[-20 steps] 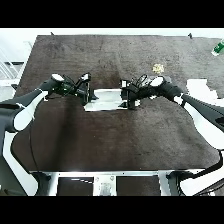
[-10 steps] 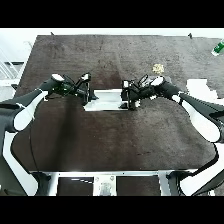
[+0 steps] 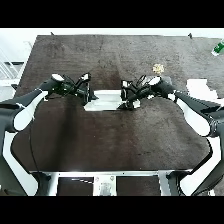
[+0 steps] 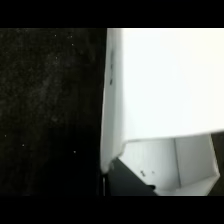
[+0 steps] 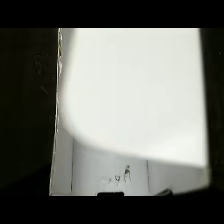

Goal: Fold the box and place the chain.

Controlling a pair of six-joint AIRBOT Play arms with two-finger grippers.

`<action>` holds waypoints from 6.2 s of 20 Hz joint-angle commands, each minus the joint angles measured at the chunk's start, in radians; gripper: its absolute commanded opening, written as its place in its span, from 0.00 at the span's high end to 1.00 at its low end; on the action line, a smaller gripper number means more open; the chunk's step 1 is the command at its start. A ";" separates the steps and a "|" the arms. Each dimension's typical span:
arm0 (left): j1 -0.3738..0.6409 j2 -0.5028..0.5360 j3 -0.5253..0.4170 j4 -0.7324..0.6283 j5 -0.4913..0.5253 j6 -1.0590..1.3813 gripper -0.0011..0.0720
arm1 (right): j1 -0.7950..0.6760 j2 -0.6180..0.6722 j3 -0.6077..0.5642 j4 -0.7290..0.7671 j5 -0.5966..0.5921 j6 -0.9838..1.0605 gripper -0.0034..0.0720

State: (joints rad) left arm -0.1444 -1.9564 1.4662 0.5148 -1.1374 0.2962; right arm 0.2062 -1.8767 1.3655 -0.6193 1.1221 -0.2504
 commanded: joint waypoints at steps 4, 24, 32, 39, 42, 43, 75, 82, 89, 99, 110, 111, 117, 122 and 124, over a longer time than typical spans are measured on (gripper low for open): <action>0.000 -0.001 0.000 0.000 0.000 0.000 0.96 | 0.004 -0.020 0.006 -0.002 0.004 -0.016 0.14; 0.000 -0.001 0.000 0.000 0.000 0.000 0.96 | 0.004 -0.043 0.023 -0.013 -0.015 -0.017 0.21; 0.000 -0.001 0.000 0.000 0.000 0.000 0.96 | 0.004 -0.043 0.023 -0.013 -0.014 -0.017 0.22; 0.000 -0.001 0.000 0.000 0.000 0.000 0.96 | 0.004 -0.043 0.023 -0.013 -0.014 -0.016 0.22; 0.000 -0.001 0.000 0.000 0.000 0.000 0.96 | 0.004 -0.043 0.023 -0.012 -0.014 -0.013 0.23; 0.000 -0.001 0.000 0.000 0.000 0.000 0.96 | 0.004 -0.043 0.023 -0.012 -0.014 0.002 0.22; 0.000 -0.001 0.000 0.000 -0.001 0.000 0.96 | 0.004 -0.043 0.022 -0.043 -0.014 0.056 0.28; 0.000 0.000 0.010 -0.015 -0.042 0.018 0.41 | 0.004 -0.043 0.022 -0.043 -0.014 0.056 0.28; 0.094 0.002 0.164 -0.022 -0.344 -0.087 0.42 | 0.004 -0.043 0.022 -0.043 -0.014 0.056 0.28; 0.126 0.127 0.169 -0.049 -0.330 -0.216 0.97 | 0.004 -0.043 0.022 -0.042 -0.014 0.056 0.28; 0.001 0.438 -0.359 -0.052 -0.012 -0.085 0.97 | 0.004 -0.043 0.022 -0.043 -0.014 0.056 0.28; -0.013 0.438 -0.377 -0.056 0.006 -0.085 0.97 | 0.004 -0.043 0.022 -0.043 -0.014 0.056 0.28; -0.140 0.416 -0.383 -0.066 0.251 -0.183 0.96 | 0.004 -0.043 0.022 -0.043 -0.014 0.056 0.28; -0.145 0.372 -0.296 -0.089 0.373 -0.183 0.96 | 0.004 -0.043 0.022 -0.043 -0.014 0.056 0.28; -0.145 0.317 -0.224 -0.087 0.381 -0.184 0.96 | 0.004 -0.043 0.022 -0.043 -0.014 0.056 0.28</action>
State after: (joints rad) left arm -0.2840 -1.5909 1.1732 0.4278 -0.8116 0.1192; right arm 0.2108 -1.9190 1.3880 -0.6621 1.1084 -0.1947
